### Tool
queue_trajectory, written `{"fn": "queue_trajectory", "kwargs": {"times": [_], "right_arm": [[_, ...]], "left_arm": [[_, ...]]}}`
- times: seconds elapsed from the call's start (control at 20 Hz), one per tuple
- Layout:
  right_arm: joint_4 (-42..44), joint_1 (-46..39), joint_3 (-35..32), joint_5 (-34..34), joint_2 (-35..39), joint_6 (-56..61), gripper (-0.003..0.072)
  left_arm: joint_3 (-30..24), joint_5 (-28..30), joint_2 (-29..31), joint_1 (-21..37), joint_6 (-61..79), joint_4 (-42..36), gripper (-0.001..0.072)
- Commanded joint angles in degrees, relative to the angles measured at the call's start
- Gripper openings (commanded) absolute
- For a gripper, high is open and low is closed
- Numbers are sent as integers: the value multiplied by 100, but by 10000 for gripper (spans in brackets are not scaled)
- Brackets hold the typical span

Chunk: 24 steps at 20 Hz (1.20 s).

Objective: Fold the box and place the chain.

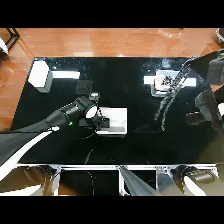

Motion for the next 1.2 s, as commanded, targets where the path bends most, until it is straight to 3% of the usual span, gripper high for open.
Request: {"fn": "queue_trajectory", "kwargs": {"times": [0.0, 0.2, 0.45, 1.15], "right_arm": [[625, 251, -85, -160, 50, 79, 17], [966, 251, -83, -282, 48, 267, 17], [1923, 251, -83, 223, 48, 295, 17], [3235, 391, -83, 511, -20, 289, 17]], "left_arm": [[7, -9, 0, 2, -2, -50, 23], [7, -48, 0, 4, -2, -20, 23], [7, 37, 0, 4, -2, 0, 23], [7, 37, 0, 4, -4, 0, 23]]}}
